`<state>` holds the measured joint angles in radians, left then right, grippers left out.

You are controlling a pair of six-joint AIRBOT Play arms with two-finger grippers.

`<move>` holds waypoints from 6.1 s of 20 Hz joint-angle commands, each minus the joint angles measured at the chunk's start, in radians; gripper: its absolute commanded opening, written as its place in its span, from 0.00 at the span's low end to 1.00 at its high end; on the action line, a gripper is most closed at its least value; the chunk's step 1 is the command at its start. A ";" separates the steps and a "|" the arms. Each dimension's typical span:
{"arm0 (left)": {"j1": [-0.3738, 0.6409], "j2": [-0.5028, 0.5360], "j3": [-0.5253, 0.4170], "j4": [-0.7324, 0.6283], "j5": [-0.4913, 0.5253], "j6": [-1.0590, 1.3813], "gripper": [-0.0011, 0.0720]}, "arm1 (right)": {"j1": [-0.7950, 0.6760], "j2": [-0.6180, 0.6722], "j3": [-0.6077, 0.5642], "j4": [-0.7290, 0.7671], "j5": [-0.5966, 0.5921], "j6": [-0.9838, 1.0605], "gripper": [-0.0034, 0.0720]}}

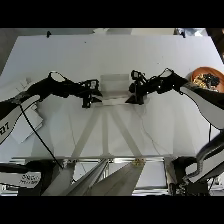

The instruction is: Fold the box and place the chain.

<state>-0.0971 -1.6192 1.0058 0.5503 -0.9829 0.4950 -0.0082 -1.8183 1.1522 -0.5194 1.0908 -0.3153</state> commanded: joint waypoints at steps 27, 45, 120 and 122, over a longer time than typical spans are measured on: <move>0.056 -0.002 0.000 0.051 -0.067 -0.019 0.39 | 0.001 -0.001 0.000 0.001 0.001 0.001 0.65; 0.008 -0.050 0.000 -0.025 0.049 0.085 0.31 | 0.001 -0.001 0.000 0.001 0.001 0.001 0.65; 0.088 0.050 0.000 -0.040 -0.055 -0.124 0.03 | 0.001 -0.001 0.000 0.001 0.001 0.001 0.65; 0.141 0.081 -0.001 0.026 -0.145 -0.173 0.03 | 0.001 -0.001 0.000 0.001 0.001 0.001 0.65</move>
<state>-0.0109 -1.5745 1.0058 0.4923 -1.0222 0.4038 -0.0067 -1.8198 1.1526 -0.5190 1.0908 -0.3141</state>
